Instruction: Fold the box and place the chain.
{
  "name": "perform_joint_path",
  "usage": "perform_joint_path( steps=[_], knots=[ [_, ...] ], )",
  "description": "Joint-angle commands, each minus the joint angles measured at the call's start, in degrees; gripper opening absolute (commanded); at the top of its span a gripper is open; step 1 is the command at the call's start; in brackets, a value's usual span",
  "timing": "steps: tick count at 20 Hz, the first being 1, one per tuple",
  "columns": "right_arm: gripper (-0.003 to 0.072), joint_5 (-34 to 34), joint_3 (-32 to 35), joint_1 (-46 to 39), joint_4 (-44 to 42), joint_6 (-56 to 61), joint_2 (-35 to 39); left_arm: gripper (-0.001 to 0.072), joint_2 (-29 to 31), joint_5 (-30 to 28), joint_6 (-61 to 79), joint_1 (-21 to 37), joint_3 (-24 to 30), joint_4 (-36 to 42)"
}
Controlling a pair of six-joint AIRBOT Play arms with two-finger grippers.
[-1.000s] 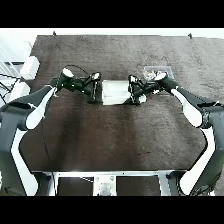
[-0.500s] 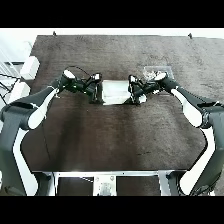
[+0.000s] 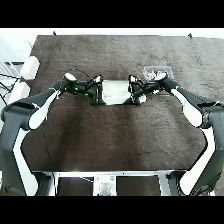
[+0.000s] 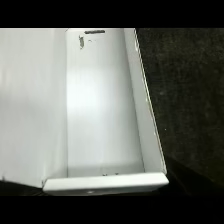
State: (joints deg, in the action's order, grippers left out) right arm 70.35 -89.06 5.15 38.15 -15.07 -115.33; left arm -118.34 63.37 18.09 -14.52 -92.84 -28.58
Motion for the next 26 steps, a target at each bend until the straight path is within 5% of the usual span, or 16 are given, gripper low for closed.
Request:
perform_joint_path(
  steps=[1, 26],
  knots=[
    [0.0494, 0.0, 0.0, 0.0, 0.0, 0.0, 0.0, 0.072, -0.5, -0.7, 0.5, 0.0, 0.1, 1.1],
    [0.0494, 0.0, 0.0, 0.0, 0.0, 0.0, 0.0, 0.0703, -1.8, 0.5, 3.8, -0.1, 0.1, 4.7]
  ],
)
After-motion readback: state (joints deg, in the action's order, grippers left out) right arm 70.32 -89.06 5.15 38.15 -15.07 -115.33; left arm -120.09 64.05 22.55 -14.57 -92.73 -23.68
